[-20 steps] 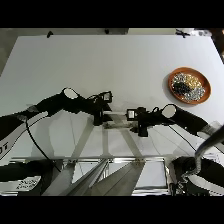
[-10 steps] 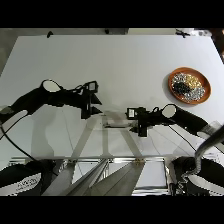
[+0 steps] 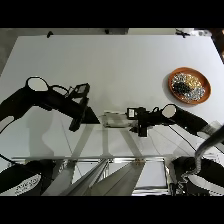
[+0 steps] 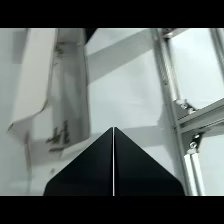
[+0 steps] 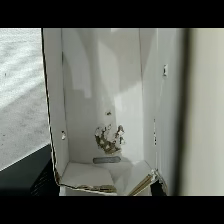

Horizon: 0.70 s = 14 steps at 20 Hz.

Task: Fold the box and place the chain.

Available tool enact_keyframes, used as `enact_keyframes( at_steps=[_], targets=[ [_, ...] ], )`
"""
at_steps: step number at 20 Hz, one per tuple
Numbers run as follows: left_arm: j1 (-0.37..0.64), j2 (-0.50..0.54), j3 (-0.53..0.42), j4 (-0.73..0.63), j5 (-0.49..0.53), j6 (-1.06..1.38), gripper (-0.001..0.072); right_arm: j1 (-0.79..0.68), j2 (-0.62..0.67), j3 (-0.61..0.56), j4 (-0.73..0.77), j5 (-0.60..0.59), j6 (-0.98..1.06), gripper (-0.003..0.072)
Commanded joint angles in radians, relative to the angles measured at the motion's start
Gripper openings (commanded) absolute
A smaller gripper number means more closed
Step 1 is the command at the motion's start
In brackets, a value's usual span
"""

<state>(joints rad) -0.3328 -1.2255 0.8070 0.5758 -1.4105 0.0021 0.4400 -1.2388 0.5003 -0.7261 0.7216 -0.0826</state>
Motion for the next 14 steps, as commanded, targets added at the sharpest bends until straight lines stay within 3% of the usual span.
enact_keyframes(
  at_steps=[1,6,8,10,14],
  targets=[
    [-0.153,0.005,-0.001,-0.047,0.12,-0.026,0.0004,0.0,0.001,-0.001,0.0,-0.001,0.0,0.0399],
    [-0.264,-0.027,-0.001,-0.241,0.675,-0.029,0.0003,0.0,0.001,-0.001,0.0,-0.001,0.0,0.0399],
    [-0.258,-0.071,-0.001,-0.312,0.825,-0.068,0.0003,0.0,0.001,-0.001,0.0,-0.001,0.0,0.0399],
    [-0.248,-0.127,-0.001,-0.31,0.894,-0.134,0.0003,0.0,0.001,-0.001,0.0,-0.001,0.0,0.0399],
    [-0.241,-0.204,-0.001,-0.276,0.89,-0.233,0.0003,0.0,0.001,-0.001,0.0,-0.001,0.0,0.0399]
  ],
)
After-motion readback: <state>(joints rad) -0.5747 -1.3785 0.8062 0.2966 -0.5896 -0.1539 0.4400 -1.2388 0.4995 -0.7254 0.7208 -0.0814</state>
